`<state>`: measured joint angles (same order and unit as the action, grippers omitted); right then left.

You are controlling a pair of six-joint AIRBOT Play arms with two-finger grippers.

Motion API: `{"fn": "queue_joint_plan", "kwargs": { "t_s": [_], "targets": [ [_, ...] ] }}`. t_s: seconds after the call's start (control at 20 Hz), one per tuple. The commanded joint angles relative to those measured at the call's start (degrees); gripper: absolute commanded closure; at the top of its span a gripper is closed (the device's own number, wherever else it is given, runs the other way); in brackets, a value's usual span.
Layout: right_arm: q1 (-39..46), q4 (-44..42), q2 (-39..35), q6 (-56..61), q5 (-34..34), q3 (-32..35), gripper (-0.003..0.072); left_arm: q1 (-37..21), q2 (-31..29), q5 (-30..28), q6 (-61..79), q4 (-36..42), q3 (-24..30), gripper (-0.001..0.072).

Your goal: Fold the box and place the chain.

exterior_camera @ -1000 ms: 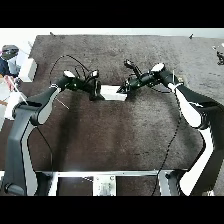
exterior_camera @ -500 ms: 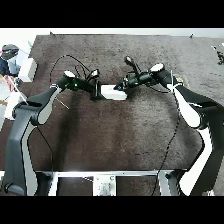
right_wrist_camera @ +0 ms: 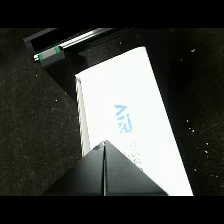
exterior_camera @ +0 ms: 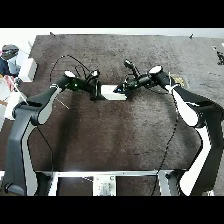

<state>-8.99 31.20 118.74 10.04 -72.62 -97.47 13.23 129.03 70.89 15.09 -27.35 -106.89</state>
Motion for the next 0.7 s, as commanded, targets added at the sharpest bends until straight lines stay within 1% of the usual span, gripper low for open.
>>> {"fn": "queue_joint_plan", "kwargs": {
  "t_s": [0.0,0.1,0.2,0.3,0.45,0.5,0.65],
  "targets": [
    [0.0,5.66,0.35,1.79,2.51,0.11,0.0676,-0.07,-0.02,-0.02,-0.07,0.0,0.0,0.0242],
    [0.0,9.29,0.35,2.69,3.69,0.11,0.0676,-0.07,-0.02,-0.02,-0.07,0.0,0.0,0.0242],
    [0.02,9.88,0.33,3.3,5.01,0.09,0.0676,-0.07,-0.02,-0.02,-0.07,0.0,0.0,0.0243],
    [0.02,6.1,-0.44,2.19,4.87,0.09,0.0676,-0.07,-0.02,-0.04,-0.07,0.0,0.0,0.0242],
    [0.02,-5.09,-4.48,-2.12,2.51,0.09,0.0676,-0.07,-0.02,-0.02,-0.07,0.0,0.0,0.0242],
    [0.02,-7.52,-6.43,-2.99,1.4,0.09,0.0676,-0.07,-0.02,-0.02,-0.07,0.0,0.0,0.0242],
    [0.33,-10.47,-13.6,-1.84,-0.7,0.11,0.0677,-0.07,-0.02,0.0,-0.07,0.0,0.0,0.0242]
  ]
}}
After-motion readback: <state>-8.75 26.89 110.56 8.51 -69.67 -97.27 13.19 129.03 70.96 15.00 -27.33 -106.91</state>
